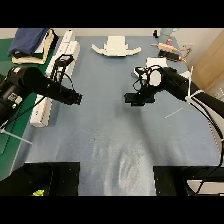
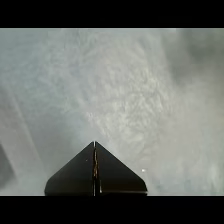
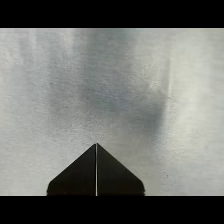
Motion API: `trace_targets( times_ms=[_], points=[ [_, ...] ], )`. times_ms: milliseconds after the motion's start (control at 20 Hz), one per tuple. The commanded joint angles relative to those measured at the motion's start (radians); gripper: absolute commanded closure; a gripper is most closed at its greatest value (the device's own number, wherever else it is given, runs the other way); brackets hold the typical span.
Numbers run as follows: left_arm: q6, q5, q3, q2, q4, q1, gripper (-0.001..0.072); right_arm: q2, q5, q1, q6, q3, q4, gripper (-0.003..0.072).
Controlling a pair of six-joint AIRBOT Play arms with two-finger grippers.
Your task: Fold the box.
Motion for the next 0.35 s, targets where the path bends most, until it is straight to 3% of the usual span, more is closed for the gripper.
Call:
trace_targets(
  times_ms=[0, 300],
  points=[
    [-0.022, -0.038, -0.049, 0.044, -0.006, -0.011, 0.0696, -0.026, 0.003, 0.003, -0.01, 0.009, 0.03, 0.0685],
    [-0.022, -0.035, -0.049, 0.044, -0.006, -0.011, 0.0696, -0.026, 0.003, 0.003, -0.01, 0.009, 0.03, 0.0685]
  ],
)
